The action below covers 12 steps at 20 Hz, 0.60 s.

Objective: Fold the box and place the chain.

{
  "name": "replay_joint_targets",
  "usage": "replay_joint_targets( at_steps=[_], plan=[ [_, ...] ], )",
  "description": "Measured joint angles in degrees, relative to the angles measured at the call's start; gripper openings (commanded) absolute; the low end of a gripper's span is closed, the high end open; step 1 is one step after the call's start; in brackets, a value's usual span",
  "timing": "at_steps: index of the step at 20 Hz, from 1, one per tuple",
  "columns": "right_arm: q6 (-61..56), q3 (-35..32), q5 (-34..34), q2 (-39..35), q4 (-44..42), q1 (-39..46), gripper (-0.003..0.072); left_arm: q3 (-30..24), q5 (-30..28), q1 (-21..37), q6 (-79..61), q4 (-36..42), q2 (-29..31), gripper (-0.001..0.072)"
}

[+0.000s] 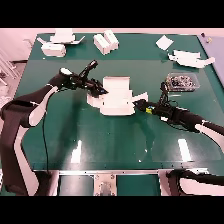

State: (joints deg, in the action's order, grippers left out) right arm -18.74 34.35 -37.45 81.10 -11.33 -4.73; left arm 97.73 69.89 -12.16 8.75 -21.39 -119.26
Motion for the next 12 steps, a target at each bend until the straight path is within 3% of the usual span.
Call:
replay_joint_targets(
  at_steps=[1, 3, 4, 10, 12],
  plan=[
    [0.0, 0.0, 0.0, 0.0, 0.0, 0.0, 0.0012, 0.0, 0.24, 0.04, -0.07, 0.09, 0.0, 0.0181],
    [0.0, 0.0, 0.0, 0.0, 0.0, 0.0, 0.0013, 0.0, 0.94, 0.07, -0.11, -0.02, 0.0, 0.0154],
    [0.02, 0.0, 0.0, 0.0, 0.0, 0.0, 0.0012, 0.0, 1.18, 0.07, -0.11, -0.2, 0.0, 0.007],
    [0.02, 0.0, 0.07, 0.02, 0.02, 0.02, 0.0014, 0.02, 3.08, 0.09, -2.6, -2.14, 0.0, 0.0068],
    [0.5, 0.0, 0.0, 0.02, 0.0, 0.02, 0.0016, 0.02, 4.22, 0.11, -5.53, -2.34, 0.0, 0.0024]
  ],
)
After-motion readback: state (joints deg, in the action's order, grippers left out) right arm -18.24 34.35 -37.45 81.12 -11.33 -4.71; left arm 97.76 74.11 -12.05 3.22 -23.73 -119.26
